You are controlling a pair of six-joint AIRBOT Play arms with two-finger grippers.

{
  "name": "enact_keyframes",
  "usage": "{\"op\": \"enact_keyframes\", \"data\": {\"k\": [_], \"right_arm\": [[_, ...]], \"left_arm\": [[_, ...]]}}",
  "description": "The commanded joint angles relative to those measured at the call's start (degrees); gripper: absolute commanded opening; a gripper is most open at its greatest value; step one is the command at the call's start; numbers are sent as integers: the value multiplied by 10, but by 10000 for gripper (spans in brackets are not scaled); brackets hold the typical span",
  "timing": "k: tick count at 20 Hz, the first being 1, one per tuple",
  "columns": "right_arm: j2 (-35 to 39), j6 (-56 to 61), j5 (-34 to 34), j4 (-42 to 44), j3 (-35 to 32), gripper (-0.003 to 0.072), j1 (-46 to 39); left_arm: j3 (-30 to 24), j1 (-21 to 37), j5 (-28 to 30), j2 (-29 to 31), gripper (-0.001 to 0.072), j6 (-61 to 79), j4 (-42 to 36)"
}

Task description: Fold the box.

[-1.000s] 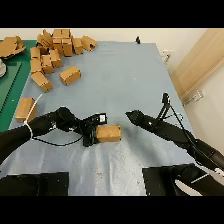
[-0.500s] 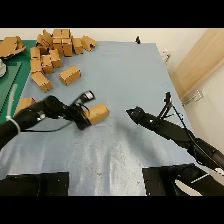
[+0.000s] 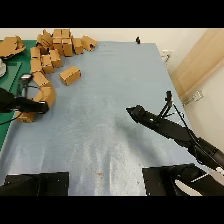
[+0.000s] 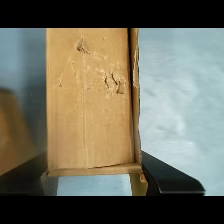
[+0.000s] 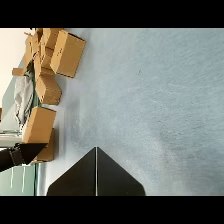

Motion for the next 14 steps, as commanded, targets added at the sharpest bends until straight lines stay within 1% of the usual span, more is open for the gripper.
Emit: {"op": "enact_keyframes", "data": {"k": [1,7,8,9,10,14], "right_arm": [[0,1,-2,0,1,7,0],[0,1,-2,0,1,7,0],[0,1,-3,0,1,7,0],[0,1,-5,0,1,7,0],[0,1,-6,0,1,7,0],[0,1,-6,0,0,7,0]], "left_arm": [[1,58,-3,2,213,-49,16],[1,47,9,-12,216,-50,12],[1,47,8,-12,384,-50,12],[1,47,8,-12,636,-50,10],[1,47,7,-12,683,-51,8],[1,47,5,-11,684,-65,7]]}}
